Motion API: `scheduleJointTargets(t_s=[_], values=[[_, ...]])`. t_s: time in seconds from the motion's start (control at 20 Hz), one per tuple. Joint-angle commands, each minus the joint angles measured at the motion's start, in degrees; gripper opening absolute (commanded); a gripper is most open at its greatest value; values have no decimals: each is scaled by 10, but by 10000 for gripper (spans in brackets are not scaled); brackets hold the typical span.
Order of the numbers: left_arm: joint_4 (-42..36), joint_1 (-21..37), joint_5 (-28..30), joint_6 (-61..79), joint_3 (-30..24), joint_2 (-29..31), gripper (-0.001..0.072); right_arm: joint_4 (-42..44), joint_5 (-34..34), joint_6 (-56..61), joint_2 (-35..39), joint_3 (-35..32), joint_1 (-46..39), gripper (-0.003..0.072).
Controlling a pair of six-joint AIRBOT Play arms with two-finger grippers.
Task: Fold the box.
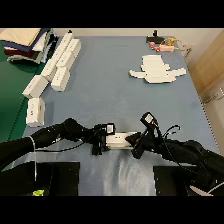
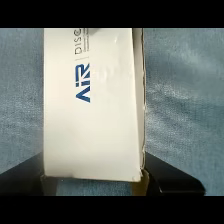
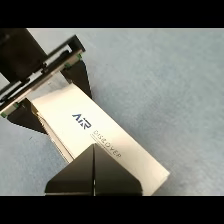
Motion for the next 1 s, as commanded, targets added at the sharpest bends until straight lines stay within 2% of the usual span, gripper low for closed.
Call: scheduleJointTargets(t_s=[0.0,0.15,0.95], values=[[0,0,0,0,0,0,525,7,10,8,2,-26,21,1],[0,0,0,0,0,0,525,6,35,23,2,-48,52,1],[0,0,0,0,0,0,525,4,40,31,-9,-59,52,1]])
